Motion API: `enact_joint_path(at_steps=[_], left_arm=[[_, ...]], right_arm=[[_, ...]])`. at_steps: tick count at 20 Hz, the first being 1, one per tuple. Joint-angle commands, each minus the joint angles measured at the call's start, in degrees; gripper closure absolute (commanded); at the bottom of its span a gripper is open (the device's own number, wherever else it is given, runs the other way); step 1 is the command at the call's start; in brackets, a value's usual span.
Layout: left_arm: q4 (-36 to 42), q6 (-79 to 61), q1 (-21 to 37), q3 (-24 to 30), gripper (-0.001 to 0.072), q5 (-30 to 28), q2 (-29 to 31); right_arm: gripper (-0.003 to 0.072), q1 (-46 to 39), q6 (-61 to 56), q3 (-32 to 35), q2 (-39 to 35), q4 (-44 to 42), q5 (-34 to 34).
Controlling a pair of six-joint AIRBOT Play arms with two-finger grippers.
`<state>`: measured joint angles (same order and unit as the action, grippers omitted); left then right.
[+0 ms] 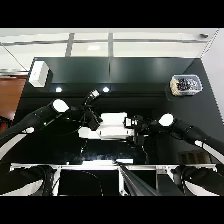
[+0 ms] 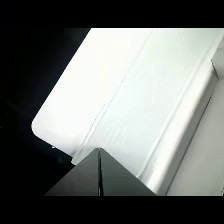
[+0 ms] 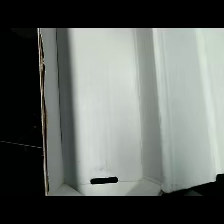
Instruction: Fold the box and place the chain.
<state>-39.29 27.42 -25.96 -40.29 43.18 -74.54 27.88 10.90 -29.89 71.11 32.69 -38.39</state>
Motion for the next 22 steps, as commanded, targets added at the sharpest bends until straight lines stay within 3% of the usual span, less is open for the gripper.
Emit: enact_joint_path(at_steps=[1, 3, 6, 7, 10, 11, 13, 15, 18, 19, 20, 22], left_arm=[[-4.2, 2.2, 1.0, -0.4, 0.0683, 0.5, 1.2], [-8.1, 8.6, 3.8, 0.0, 0.0683, -0.7, 5.5], [-7.9, 8.7, 9.5, 3.7, 0.0681, 0.1, 14.6], [-7.6, 8.0, 11.0, 5.3, 0.0682, 1.9, 17.1], [-7.8, -1.6, 13.2, 8.2, 0.0681, 15.0, 20.0], [-8.0, -5.9, 12.7, 8.5, 0.0623, 17.7, 20.0], [-8.4, -17.9, 10.5, 9.3, -0.0011, 15.0, 19.8], [-8.5, -26.4, 7.8, 9.8, -0.0004, 9.2, 19.3], [-8.5, -27.5, 3.3, 9.7, 0.0006, 4.3, 16.1], [-8.5, -27.5, 1.8, 9.7, 0.005, 3.4, 14.9], [-8.5, -27.4, 0.7, 9.7, 0.0147, 3.0, 13.8], [-8.4, -27.3, -1.2, 9.7, 0.0177, 2.4, 12.3]], right_arm=[[0.0463, 0.0, -0.1, 0.0, 0.0, -0.1, 0.1], [0.0463, 0.0, -0.1, 0.0, 0.0, -0.1, 0.2], [0.0463, 0.0, -0.2, 0.0, 0.0, -0.1, 0.3], [0.0463, 0.0, -0.2, 0.0, 0.0, -0.1, 0.3], [0.0463, 0.0, -0.2, 0.0, 0.0, -0.1, 0.3], [0.0463, 0.0, -0.2, 0.0, 0.0, -0.1, 0.3], [0.0463, 0.0, -0.2, 0.0, 0.0, -0.1, 0.3], [0.0463, 0.0, -0.2, 0.0, 0.0, -0.1, 0.3], [0.0463, 0.0, -0.2, 0.0, 0.0, -0.1, 0.3], [0.0462, 0.0, -0.2, 0.0, 0.0, -0.1, 0.3], [0.0463, 0.0, -0.2, 0.0, 0.0, -0.1, 0.3], [0.0463, 0.0, -0.2, 0.0, 0.0, -0.1, 0.3]])
